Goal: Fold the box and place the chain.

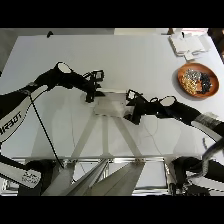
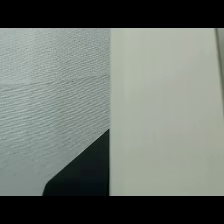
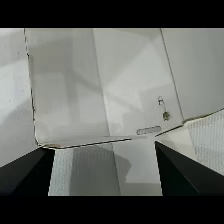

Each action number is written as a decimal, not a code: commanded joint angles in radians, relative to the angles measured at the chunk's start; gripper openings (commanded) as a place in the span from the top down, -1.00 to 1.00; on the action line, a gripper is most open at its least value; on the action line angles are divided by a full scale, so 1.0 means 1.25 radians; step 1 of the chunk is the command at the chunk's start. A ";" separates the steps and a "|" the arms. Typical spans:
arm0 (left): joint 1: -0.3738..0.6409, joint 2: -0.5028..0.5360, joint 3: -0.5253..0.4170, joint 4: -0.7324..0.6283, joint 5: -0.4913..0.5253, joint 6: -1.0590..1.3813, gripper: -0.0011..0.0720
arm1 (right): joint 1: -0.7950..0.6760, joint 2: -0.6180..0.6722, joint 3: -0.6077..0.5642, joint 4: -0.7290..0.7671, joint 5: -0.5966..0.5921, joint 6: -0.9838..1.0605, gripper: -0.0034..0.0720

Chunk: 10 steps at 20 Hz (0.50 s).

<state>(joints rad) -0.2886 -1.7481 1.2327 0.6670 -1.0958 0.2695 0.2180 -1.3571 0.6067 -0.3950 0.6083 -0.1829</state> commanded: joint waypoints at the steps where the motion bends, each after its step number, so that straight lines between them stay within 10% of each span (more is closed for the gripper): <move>1: 0.000 0.001 0.001 0.000 0.000 0.000 0.93 | 0.001 -0.001 0.000 0.007 0.002 0.000 -0.94; 10: 0.000 0.001 0.001 0.000 0.000 0.000 0.93 | 0.000 -0.001 0.001 0.012 -0.030 0.110 -0.93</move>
<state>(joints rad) -0.2886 -1.7481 1.2327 0.6666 -1.0958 0.2695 0.2180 -1.3571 0.6067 -0.3832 0.5926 -0.1150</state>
